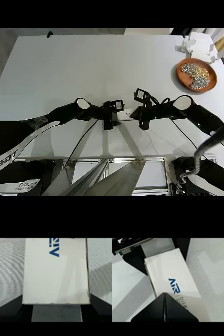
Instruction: Fold the box and place the chain.
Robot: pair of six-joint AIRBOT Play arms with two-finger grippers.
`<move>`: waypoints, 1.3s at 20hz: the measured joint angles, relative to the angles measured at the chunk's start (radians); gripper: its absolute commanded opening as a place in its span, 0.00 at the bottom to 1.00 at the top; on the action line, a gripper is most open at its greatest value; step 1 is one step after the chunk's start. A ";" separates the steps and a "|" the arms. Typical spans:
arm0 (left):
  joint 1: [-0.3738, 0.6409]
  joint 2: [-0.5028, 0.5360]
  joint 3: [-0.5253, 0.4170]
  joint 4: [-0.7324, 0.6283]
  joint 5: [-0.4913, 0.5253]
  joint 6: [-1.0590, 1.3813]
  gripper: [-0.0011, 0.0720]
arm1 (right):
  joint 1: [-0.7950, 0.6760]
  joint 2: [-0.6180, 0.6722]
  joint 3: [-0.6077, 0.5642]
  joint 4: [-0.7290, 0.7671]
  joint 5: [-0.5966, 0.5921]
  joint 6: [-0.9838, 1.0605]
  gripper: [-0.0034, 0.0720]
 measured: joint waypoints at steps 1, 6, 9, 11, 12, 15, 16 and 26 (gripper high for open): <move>0.000 0.000 0.000 0.000 0.000 0.000 0.36 | 0.000 -0.004 -0.006 0.000 -0.003 0.000 0.07; 0.000 0.000 0.000 0.000 0.000 0.000 0.36 | 0.000 -0.024 -0.031 -0.004 -0.008 0.000 0.07; 0.000 0.000 0.000 0.000 0.000 0.000 0.36 | -0.001 -0.027 -0.046 -0.013 -0.014 0.002 0.07; 0.000 0.000 0.000 0.000 0.000 0.000 0.36 | -0.001 -0.029 -0.051 -0.015 -0.020 0.007 0.07; 0.000 0.000 0.000 0.000 0.000 0.000 0.36 | -0.001 -0.029 -0.051 -0.018 -0.023 0.015 0.07; 0.000 0.000 0.000 0.000 0.000 0.000 0.36 | 0.000 -0.027 -0.023 -0.037 -0.010 0.065 0.07; 0.000 0.000 0.000 0.000 0.000 0.000 0.36 | 0.000 -0.020 -0.005 -0.045 0.006 0.087 0.07; 0.000 0.000 0.000 -0.001 0.000 0.000 0.36 | 0.000 0.234 0.159 -0.469 0.240 0.784 0.07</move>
